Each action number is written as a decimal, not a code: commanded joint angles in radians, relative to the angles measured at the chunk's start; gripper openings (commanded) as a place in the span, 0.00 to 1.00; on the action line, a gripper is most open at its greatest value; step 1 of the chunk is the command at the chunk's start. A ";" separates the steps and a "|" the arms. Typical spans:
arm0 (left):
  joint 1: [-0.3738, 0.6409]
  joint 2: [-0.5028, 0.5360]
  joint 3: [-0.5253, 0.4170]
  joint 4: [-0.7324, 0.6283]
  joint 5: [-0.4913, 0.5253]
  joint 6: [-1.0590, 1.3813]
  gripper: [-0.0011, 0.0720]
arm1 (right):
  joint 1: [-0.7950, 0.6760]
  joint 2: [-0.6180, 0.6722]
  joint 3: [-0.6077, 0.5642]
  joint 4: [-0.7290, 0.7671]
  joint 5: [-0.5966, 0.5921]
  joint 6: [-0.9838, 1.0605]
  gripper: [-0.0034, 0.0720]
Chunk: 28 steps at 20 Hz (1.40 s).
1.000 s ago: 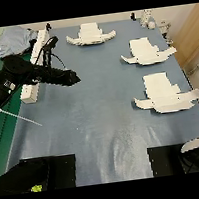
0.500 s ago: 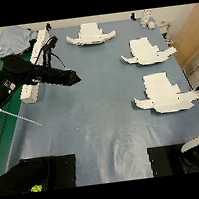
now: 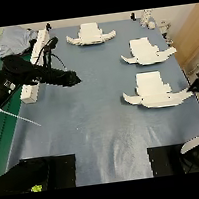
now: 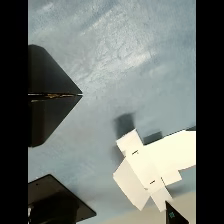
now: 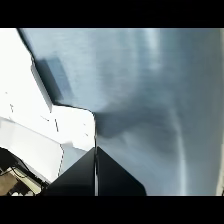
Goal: Fold the box.
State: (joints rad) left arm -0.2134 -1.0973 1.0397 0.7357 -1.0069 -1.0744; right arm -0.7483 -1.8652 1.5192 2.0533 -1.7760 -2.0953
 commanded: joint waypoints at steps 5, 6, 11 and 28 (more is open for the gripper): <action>0.005 -0.001 0.000 0.003 -0.052 0.000 0.03 | 0.248 0.130 -0.122 0.154 0.065 0.054 0.04; 0.009 -0.001 0.000 0.009 -0.061 0.000 0.03 | 0.291 0.181 -0.171 0.154 0.100 0.058 0.04; 0.090 0.000 -0.028 0.012 -0.191 -0.018 0.03 | 0.467 0.473 -0.478 0.154 0.298 0.129 0.04; 0.142 0.000 -0.129 0.004 -0.257 -0.007 0.03 | 0.649 0.715 -0.871 0.155 0.563 0.311 0.26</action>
State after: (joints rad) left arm -0.0711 -1.0973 0.9115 0.7399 -1.2633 -1.0821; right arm -0.1131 -1.1370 0.6537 2.1990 -1.2251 -1.7874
